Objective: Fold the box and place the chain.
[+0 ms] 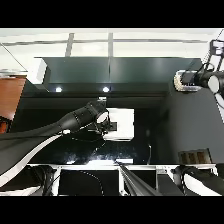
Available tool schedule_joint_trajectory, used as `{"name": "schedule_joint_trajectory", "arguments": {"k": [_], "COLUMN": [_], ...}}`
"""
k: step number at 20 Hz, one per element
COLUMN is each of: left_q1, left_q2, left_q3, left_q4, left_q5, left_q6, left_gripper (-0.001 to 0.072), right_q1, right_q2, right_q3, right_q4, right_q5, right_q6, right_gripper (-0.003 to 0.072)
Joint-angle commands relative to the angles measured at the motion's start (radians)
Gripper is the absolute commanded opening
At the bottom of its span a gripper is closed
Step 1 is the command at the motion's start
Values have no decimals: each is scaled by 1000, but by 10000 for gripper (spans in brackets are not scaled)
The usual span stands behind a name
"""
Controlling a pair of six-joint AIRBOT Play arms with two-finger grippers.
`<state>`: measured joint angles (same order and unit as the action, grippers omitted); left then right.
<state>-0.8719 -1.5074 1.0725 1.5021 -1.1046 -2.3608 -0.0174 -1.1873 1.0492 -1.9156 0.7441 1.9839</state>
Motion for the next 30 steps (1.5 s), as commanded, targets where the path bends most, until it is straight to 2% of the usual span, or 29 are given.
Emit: {"name": "schedule_joint_trajectory", "arguments": {"k": [1,4,5,6,8,10,15,18,19,20,22,24,30], "left_q1": [0,0,0,0,0,0,0,0,0,0,0,0,0], "left_q2": [0,0,0,0,0,0,0,0,0,0,0,0,0], "left_q3": [1,1,1,1,1,1,1,1,1,1,1,1,1], "left_q4": [0,0,0,0,1,0,0,0,0,0,0,0,0], "left_q5": [0,0,0,0,-1,-6,-8,-8,-8,-8,-8,-8,-7], "left_q6": [0,0,0,0,0,0,0,0,0,0,0,0,0], "left_gripper": [25,25,25,25,25,26,26,25,25,25,25,25,25], "right_q1": [-156,-197,-200,-200,-199,-199,-199,-199,-199,-199,-199,-199,-206], "right_q2": [-235,-449,-510,-558,-632,-665,-688,-694,-695,-695,-692,-679,-522], "right_q3": [168,367,423,466,534,561,561,561,561,565,596,641,658], "right_q4": [76,173,178,179,194,197,200,249,261,266,266,260,256], "right_q5": [-72,-3,22,43,71,75,87,99,111,132,189,257,306], "right_q6": [-6,-6,-11,-14,-14,-14,-14,-26,-32,-46,-74,-129,-240], "right_gripper": [707,699,615,586,586,530,530,529,420,151,118,44,43]}}
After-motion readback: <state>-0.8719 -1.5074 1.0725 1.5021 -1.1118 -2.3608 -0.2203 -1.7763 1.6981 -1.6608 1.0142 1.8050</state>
